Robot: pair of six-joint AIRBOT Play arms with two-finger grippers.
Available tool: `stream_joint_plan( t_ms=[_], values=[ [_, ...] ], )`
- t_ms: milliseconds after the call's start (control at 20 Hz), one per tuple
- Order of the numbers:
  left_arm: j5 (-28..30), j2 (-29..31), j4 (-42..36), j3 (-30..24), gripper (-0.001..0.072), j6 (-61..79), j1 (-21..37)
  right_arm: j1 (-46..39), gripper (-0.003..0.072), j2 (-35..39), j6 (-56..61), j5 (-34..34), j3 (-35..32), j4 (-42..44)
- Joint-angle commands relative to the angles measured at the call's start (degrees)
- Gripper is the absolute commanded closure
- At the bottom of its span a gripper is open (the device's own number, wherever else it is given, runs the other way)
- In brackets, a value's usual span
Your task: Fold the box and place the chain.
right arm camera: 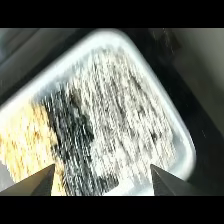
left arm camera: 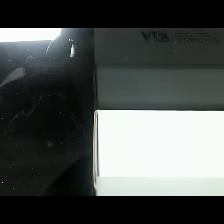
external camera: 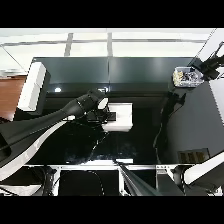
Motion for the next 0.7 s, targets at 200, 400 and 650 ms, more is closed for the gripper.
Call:
stream_joint_plan(
  t_ms=[200,400,650],
  values=[
    [-0.1,0.0,-0.1,0.0,0.068,0.0,0.0,-0.6,0.0042,-9.9,0.0,1.2,8.5,-2.6],
    [0.0,0.0,-0.1,0.0,0.068,0.0,0.0,-0.3,0.0407,-10.3,-0.2,1.3,8.5,-4.1],
    [0.0,0.0,-0.1,0.0,0.068,0.0,0.0,-0.4,0.067,-7.8,-5.0,5.0,8.5,-1.8]
  ],
)
